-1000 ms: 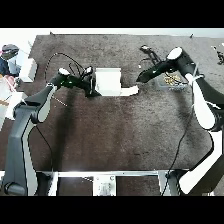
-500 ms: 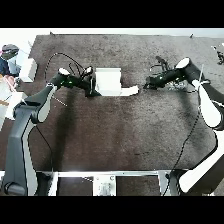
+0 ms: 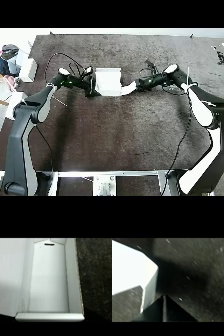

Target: Fold the box and place the chain.

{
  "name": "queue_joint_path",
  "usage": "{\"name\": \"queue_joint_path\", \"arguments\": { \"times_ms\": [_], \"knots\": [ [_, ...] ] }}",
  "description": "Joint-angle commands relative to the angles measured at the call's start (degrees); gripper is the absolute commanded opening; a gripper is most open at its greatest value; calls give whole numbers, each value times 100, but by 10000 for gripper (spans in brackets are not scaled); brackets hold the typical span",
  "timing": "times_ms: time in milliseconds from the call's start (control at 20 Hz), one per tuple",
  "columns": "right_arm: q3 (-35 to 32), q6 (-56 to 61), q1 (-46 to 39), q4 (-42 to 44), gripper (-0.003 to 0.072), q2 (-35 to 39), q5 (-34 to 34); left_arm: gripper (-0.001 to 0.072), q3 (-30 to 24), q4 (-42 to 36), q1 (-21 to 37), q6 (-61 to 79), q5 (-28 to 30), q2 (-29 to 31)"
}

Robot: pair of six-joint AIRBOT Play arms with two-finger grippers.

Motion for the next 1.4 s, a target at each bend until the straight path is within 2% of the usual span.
{"name": "queue_joint_path", "arguments": {
  "times_ms": [0, 200, 250, 300, 400, 800, 1350],
  "knots": [
    [-7, -52, 72, 542, 364, 181, -26, 481, -2, 2, 7, 2, 2, -4],
    [7, -52, 328, 612, 362, 173, 20, 482, -2, 2, 7, 2, 2, -4],
    [22, -50, 402, 612, 389, 173, 20, 481, -2, 2, 7, 2, 2, -4],
    [66, -52, 461, 608, 498, 173, 37, 481, -2, 2, 7, 2, 2, -4],
    [184, -46, 551, 529, 495, 173, 28, 481, -2, 2, 7, 2, 2, -4],
    [988, 938, 1064, -728, 464, -142, 177, 481, -2, -20, 7, 2, 2, -4],
    [1023, 1910, 1504, -2144, 464, -166, -297, 481, -2, -37, 7, 2, 2, -4]
  ]
}}
